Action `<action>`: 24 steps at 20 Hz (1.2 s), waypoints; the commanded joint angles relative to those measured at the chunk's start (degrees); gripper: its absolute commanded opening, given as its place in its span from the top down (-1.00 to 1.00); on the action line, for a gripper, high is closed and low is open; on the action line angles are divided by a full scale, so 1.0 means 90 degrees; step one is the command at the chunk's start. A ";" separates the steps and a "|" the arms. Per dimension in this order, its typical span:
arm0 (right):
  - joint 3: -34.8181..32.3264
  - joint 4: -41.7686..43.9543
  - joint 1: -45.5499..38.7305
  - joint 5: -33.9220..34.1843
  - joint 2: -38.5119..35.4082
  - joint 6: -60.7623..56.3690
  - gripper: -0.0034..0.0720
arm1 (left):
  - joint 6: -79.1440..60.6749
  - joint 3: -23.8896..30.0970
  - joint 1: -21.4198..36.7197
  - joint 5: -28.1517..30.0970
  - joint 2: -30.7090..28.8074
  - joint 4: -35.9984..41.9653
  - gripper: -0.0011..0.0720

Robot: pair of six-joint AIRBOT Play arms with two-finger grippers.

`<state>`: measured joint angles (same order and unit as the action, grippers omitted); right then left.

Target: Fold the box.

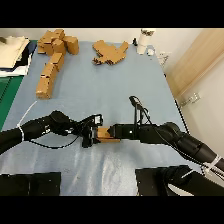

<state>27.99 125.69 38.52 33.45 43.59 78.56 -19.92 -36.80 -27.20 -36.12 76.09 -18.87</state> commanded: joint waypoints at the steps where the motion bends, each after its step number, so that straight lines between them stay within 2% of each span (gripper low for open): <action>1: -0.0121 0.0515 0.0265 0.0036 0.0100 0.0223 0.91 | 0.0000 -0.0005 0.0002 0.0002 0.0005 0.0000 -0.54; 4: -0.0423 0.1042 0.0294 0.0075 -0.0267 0.1132 0.91 | 0.0000 -0.0005 0.0005 0.0002 0.0005 0.0000 -0.54; 6: -0.0772 0.1540 0.0291 0.0029 -0.0884 0.1637 0.91 | 0.0000 -0.0005 0.0005 0.0002 0.0005 0.0000 -0.54; 9: -0.1389 0.1819 0.0284 0.0010 -0.2062 0.1654 0.91 | 0.0000 -0.0005 0.0005 0.0002 0.0005 0.0000 -0.54; 11: -0.1795 0.1987 0.0279 -0.0131 -0.2516 0.1639 0.91 | 0.0000 -0.0005 0.0005 0.0002 0.0005 0.0000 -0.54; 14: -0.2208 0.2208 0.0282 -0.1095 -0.2531 0.1547 0.91 | 0.0000 -0.0005 0.0005 0.0002 0.0005 0.0000 -0.54; 17: -0.2210 0.2203 0.0294 -0.1809 -0.2220 0.1549 0.91 | 0.0000 -0.0005 0.0005 0.0002 0.0005 0.0000 -0.54; 24: -0.2120 0.2203 0.0294 -0.2001 -0.1496 0.1549 0.91 | 0.0000 -0.0005 0.0005 0.0002 0.0005 0.0000 -0.54</action>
<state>8.86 145.43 41.10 17.19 28.25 92.47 -19.90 -36.80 -27.20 -36.10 76.09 -18.87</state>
